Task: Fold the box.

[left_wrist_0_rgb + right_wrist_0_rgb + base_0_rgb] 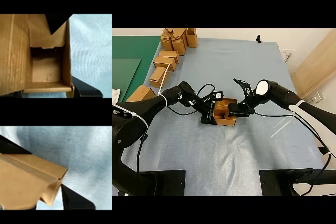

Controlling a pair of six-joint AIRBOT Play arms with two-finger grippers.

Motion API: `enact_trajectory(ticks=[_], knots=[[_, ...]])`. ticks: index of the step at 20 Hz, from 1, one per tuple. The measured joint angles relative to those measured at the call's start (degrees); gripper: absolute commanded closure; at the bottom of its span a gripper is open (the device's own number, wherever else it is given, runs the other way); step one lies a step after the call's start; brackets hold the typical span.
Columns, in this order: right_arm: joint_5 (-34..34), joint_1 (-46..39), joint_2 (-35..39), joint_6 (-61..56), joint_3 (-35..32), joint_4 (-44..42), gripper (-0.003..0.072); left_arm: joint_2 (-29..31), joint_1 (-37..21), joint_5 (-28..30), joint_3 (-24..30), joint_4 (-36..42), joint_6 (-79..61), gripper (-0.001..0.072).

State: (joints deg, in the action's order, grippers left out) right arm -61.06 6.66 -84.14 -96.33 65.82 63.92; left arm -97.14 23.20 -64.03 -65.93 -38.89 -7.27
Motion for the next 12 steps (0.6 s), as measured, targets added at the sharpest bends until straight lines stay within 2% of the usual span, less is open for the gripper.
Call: enact_trajectory(ticks=[7, 9, 12], knots=[[-2.84, 1.84, -1.64, -4.02, 2.93, 5.66, 0.0264, 0.0, 0.0, 0.22, 0.0, -0.04, -0.24, 0.0294], [-4.13, 2.56, -2.49, -5.95, 3.8, 8.13, 0.0305, 0.0, 0.0, 0.35, 0.0, -0.04, -0.24, 0.0294], [-5.73, 4.09, -3.28, -9.7, 5.25, 11.91, 0.0306, 0.0, 0.0, 0.39, 0.0, 0.02, -0.22, 0.0294]])
